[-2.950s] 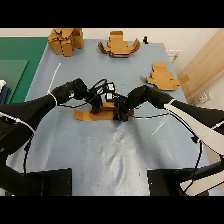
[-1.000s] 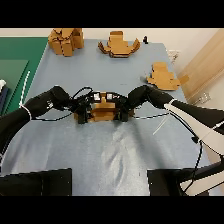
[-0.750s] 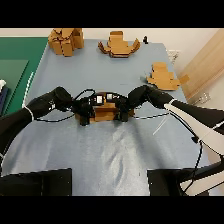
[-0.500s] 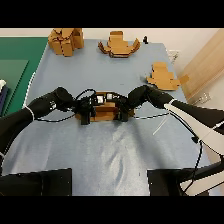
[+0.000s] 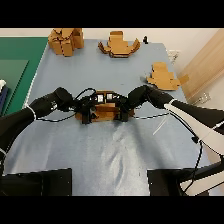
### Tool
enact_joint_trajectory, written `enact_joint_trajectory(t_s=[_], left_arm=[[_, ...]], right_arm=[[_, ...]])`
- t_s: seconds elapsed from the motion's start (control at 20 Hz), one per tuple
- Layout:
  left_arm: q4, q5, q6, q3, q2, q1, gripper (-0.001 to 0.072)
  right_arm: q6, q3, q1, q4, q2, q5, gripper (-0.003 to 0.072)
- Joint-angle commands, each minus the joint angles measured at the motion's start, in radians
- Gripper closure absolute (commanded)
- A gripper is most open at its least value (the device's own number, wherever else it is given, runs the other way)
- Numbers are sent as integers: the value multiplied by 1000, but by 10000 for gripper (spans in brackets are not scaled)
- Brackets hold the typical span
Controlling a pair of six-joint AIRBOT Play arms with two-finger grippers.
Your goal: Fold the box.
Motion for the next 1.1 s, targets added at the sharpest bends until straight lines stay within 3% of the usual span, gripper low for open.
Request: enact_joint_trajectory(t_s=[0.0,0.05,0.15,0.4,0.6,0.7,0.85,0.95,1.05], left_arm=[[-40,3,3,1,-6,-1,304],[-40,3,3,1,-6,-1,381],[-33,3,6,1,-5,1,681],[-5,-13,-99,1,58,48,698],[-8,-121,-309,-21,249,236,698],[17,-157,-576,-50,315,366,692],[111,-205,-1076,-123,299,536,690],[63,-221,-1095,-169,231,552,691],[-35,-220,-1041,-175,155,500,691]], right_arm=[[2,0,1,2,0,1,653],[2,0,1,2,0,1,653],[2,0,1,1,0,1,653],[2,0,1,0,0,0,653],[2,0,0,-2,0,1,653],[2,0,0,-1,0,1,653],[2,0,1,2,0,0,653],[2,0,2,3,0,1,653],[2,0,1,3,0,0,653]])
